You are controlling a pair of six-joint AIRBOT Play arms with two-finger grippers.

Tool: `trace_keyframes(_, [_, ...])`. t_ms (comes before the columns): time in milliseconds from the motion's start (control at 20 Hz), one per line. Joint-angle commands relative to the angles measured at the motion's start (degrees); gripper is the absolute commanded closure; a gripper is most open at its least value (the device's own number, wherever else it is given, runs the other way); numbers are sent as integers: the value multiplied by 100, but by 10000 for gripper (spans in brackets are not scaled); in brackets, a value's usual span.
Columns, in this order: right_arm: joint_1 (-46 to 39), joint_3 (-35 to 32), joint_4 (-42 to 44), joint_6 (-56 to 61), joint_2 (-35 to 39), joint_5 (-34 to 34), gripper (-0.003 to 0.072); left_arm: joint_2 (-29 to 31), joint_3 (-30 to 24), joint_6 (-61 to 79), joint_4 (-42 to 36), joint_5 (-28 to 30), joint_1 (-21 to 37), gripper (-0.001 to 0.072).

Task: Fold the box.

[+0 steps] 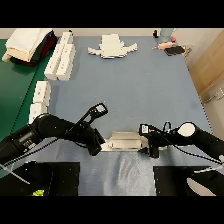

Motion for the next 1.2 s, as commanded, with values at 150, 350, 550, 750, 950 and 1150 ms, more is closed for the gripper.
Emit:
trace_keyframes(150, [-2, 4, 2, 2, 4, 0, 165, -1410, 721, -431, -2116, 1108, -46, 693])
trace_keyframes(350, [-2, 4, 2, 2, 4, 0, 165, -2245, 1091, -1016, -2131, 1213, -46, 693])
trace_keyframes(550, [-2, 4, 2, 2, 4, 2, 165, -2736, 1091, -1502, -2114, 1172, 114, 693])
trace_keyframes(750, [-2, 4, 2, 2, 4, 0, 165, -3130, 1084, -1602, -2072, 787, 396, 694])
trace_keyframes(950, [-2, 4, 2, 2, 4, 0, 165, -3289, 1084, -1578, -2070, 813, 424, 694])
trace_keyframes(1150, [-2, 4, 2, 2, 4, 0, 165, -3289, 1084, -1580, -2015, 800, 422, 693])
